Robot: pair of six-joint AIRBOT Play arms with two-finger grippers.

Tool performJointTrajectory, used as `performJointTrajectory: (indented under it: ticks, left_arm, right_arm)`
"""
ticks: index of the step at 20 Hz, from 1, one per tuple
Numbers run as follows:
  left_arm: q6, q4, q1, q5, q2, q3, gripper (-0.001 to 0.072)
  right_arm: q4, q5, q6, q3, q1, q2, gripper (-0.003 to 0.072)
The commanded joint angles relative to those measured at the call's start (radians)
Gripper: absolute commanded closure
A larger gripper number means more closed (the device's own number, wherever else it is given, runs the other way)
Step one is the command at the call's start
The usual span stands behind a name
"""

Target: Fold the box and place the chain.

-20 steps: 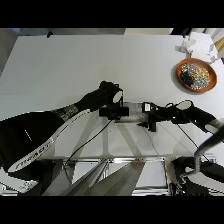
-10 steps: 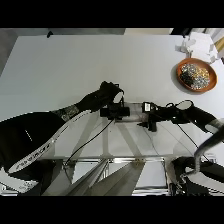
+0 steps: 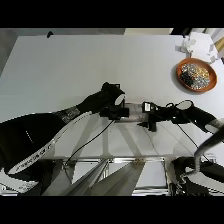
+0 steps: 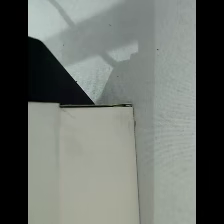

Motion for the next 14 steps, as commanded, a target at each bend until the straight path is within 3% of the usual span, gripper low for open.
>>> performJointTrajectory:
  ticks: [1,2,4,5,14]
  left_arm:
    - [0.005,0.010,-0.001,-0.018,0.000,0.000,0.0706]
    - [0.006,0.010,-0.001,-0.018,0.000,0.000,0.0699]
    - [0.017,0.009,0.000,-0.018,0.005,0.001,0.0555]
    - [0.019,0.010,0.001,-0.019,0.010,0.001,0.0534]
    - [0.048,0.059,0.001,-0.116,0.019,0.001,0.0535]
  right_arm:
    - [0.000,0.000,-0.001,0.000,0.001,0.000,0.0373]
    - [0.000,0.000,-0.001,0.000,0.001,0.000,0.0373]
    - [0.000,0.000,-0.001,0.000,0.001,0.000,0.0373]
    - [0.000,0.000,-0.001,0.000,0.001,0.000,0.0373]
    - [0.000,0.000,-0.001,0.000,0.001,0.000,0.0373]
